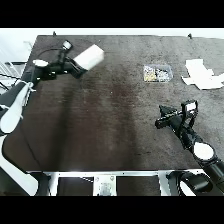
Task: Fold the box and place the chain.
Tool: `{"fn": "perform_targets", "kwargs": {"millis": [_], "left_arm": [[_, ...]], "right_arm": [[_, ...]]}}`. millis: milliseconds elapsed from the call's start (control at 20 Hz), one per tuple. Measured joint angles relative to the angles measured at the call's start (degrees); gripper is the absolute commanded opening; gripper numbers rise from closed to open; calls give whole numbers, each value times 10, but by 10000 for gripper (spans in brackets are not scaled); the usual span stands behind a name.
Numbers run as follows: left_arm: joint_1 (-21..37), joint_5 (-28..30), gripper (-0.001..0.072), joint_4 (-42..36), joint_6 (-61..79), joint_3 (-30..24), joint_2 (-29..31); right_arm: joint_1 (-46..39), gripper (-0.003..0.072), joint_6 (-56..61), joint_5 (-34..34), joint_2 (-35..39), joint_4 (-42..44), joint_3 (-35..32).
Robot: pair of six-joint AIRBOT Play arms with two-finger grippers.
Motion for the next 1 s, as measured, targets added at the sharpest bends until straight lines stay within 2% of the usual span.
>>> {"fn": "perform_targets", "kwargs": {"millis": [150, 300, 550, 1000], "left_arm": [[54, 68, 17, 0, -64, 0, 5], [102, 103, 17, 1, -97, 0, 7], [158, 132, 17, 22, -151, 0, -2], [192, 149, 17, 170, -281, 0, -51]], "right_arm": [[0, 15, 0, 0, 0, 0, 0], [0, 15, 0, 0, 0, 0, 0], [0, 15, 0, 0, 0, 0, 0], [0, 16, 0, 0, 0, 0, 0]]}}
